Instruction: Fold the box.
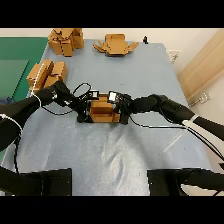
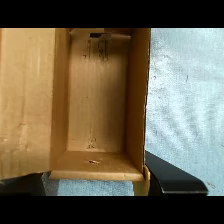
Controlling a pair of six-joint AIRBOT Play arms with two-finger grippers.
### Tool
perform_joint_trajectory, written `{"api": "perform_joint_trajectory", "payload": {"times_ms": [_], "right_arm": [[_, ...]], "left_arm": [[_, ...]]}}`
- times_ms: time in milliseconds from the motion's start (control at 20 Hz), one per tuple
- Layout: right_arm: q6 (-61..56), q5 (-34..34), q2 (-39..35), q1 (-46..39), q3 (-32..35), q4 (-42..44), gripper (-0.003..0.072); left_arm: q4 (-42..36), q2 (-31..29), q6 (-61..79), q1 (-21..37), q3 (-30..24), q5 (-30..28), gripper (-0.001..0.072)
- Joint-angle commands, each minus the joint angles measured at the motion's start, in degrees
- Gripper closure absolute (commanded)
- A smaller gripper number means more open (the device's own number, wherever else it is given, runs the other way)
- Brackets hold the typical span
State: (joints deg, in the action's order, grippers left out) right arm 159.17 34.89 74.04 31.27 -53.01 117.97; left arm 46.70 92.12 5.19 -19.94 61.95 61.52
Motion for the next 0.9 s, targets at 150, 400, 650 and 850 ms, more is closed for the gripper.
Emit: {"api": "perform_joint_trajectory", "payload": {"times_ms": [150,400,650,850], "right_arm": [[-4.5,4.2,-1.2,-4.5,0.0,-5.8,0.0284],[8.2,4.1,4.5,-3.7,0.0,2.2,0.0343],[9.4,-2.5,7.0,-1.6,-0.3,4.7,0.0417],[9.4,-2.9,7.1,0.7,-1.1,4.8,0.0521]], "left_arm": [[0.1,0.0,0.1,0.0,0.1,0.0,0.0694],[0.1,0.0,0.1,0.0,0.1,0.0,0.0694],[0.1,0.0,0.1,0.0,0.1,-0.1,0.0694],[0.0,0.0,0.1,0.0,0.1,-0.1,0.0694]]}}
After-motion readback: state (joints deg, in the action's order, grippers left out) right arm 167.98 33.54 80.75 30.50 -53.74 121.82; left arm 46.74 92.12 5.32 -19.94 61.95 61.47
